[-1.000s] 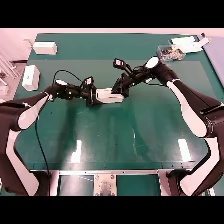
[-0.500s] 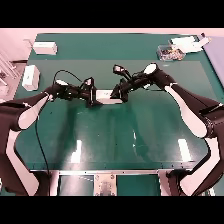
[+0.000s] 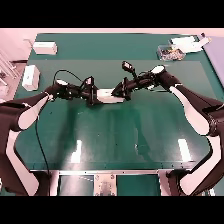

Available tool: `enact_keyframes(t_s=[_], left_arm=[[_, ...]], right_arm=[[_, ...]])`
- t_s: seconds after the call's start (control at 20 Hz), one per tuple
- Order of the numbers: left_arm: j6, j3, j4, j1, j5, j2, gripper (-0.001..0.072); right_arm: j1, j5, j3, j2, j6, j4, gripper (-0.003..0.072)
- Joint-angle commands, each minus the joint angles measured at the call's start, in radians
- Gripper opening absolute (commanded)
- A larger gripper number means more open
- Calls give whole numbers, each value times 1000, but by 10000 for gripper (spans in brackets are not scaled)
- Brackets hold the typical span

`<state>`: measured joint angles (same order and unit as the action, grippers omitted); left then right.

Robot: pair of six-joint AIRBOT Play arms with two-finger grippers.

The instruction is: Fold the box and place the chain.

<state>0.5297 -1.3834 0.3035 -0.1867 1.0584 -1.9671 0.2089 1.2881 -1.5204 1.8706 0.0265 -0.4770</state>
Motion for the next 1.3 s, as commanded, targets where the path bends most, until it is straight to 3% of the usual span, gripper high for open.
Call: enact_keyframes(t_s=[0.0, 0.1, 0.35, 0.5, 0.7, 1.0, 1.25], left_arm=[[-1, 0, 3, 1, 0, 0, 470], [-1, 0, 3, 1, 0, 0, 470], [-1, 0, 3, 1, 0, -1, 470], [-1, 0, 3, 1, 1, 0, 470], [-1, 0, 3, 1, 0, 0, 469], [-1, 0, 3, 1, 0, 0, 470], [-1, 0, 3, 1, 0, 0, 469]], right_arm=[[-6, 13, -1, -2, -13, 39, 234], [-6, 4, -1, 0, -33, 28, 156], [0, -28, 13, 7, -35, -23, 153], [2, -42, 47, 7, -50, -24, 39], [2, -42, 69, 7, -65, -11, 12], [-3, -22, 90, 7, -229, 187, 12], [-13, -25, 91, 7, -248, 235, 12]])
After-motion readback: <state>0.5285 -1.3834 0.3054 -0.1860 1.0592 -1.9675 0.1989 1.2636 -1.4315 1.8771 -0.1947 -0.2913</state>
